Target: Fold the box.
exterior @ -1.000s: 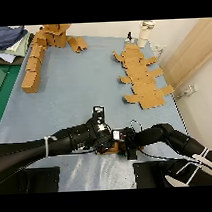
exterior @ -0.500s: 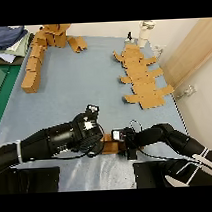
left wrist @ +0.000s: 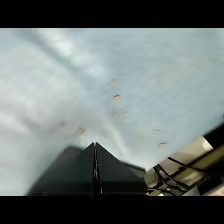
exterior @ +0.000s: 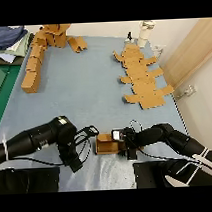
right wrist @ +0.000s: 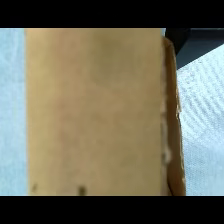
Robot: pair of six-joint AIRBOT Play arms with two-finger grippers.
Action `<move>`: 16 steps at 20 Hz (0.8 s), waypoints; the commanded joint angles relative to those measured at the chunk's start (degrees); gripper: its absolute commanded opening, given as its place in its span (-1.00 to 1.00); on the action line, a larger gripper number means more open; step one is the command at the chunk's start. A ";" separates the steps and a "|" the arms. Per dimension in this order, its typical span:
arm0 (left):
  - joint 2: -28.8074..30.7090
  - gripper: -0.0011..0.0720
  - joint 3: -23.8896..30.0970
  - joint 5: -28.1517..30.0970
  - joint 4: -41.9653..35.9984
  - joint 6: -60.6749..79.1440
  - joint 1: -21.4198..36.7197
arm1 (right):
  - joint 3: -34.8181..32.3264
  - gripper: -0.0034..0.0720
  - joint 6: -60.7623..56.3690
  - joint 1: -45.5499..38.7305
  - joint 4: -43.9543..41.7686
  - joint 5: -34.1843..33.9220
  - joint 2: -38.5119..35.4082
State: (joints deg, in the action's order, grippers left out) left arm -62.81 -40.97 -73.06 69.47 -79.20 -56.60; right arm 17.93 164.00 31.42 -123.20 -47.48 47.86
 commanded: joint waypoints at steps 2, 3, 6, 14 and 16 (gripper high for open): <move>0.72 -0.94 3.96 11.58 -14.58 40.09 11.19 | 0.02 0.44 -0.02 -0.02 0.00 0.02 -0.04; 0.76 -0.94 4.07 14.45 -14.25 41.35 12.24 | 0.02 0.44 -0.02 -0.02 0.00 0.02 -0.07; 1.18 -0.92 5.51 20.11 -14.36 45.62 14.60 | 0.02 0.43 -0.02 -0.02 0.00 0.02 -0.07; 12.17 0.94 21.59 37.16 -50.60 89.46 14.10 | 0.02 0.43 -0.02 -0.02 0.00 0.02 -0.07; 11.72 0.94 21.57 41.31 -52.76 90.97 12.63 | 0.02 0.43 -0.02 -0.02 0.00 0.02 -0.07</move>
State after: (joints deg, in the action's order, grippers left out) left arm -52.31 -21.58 -37.58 28.12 0.99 -42.92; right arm 17.93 164.00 31.42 -123.20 -47.48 47.86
